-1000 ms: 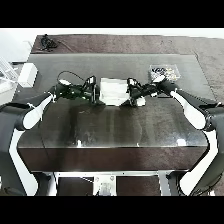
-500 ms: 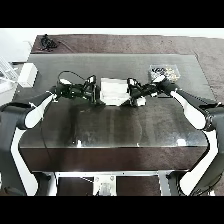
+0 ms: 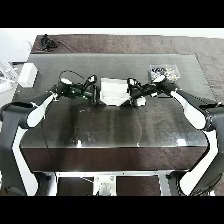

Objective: Fold the box and place the chain.

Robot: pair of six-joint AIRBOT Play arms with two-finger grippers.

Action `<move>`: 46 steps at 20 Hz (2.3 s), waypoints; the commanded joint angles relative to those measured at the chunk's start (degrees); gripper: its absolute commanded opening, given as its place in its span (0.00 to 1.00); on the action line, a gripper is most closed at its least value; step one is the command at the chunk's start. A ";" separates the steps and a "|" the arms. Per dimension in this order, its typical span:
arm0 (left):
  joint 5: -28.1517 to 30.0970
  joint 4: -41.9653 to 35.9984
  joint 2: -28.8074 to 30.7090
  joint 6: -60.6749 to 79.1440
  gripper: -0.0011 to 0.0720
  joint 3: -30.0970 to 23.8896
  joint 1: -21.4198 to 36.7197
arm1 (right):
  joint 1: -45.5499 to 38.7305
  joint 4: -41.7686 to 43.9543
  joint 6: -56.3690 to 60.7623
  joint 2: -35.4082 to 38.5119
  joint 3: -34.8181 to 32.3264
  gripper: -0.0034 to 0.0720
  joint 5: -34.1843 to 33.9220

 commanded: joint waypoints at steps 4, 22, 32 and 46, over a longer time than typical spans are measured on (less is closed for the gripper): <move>-0.98 1.18 -0.02 -0.42 0.67 0.09 0.04 | 0.00 0.02 0.02 0.04 -0.02 0.82 0.02; -1.09 1.01 0.02 -0.42 0.67 0.09 0.00 | 0.00 0.02 0.02 0.04 -0.02 0.82 0.02; -1.11 1.01 0.02 -0.42 0.67 0.09 0.00 | -0.44 0.20 0.46 0.76 0.13 1.00 0.22; -1.11 1.01 0.02 -0.42 0.67 0.09 0.00 | -14.01 3.06 6.73 11.26 0.11 1.00 11.13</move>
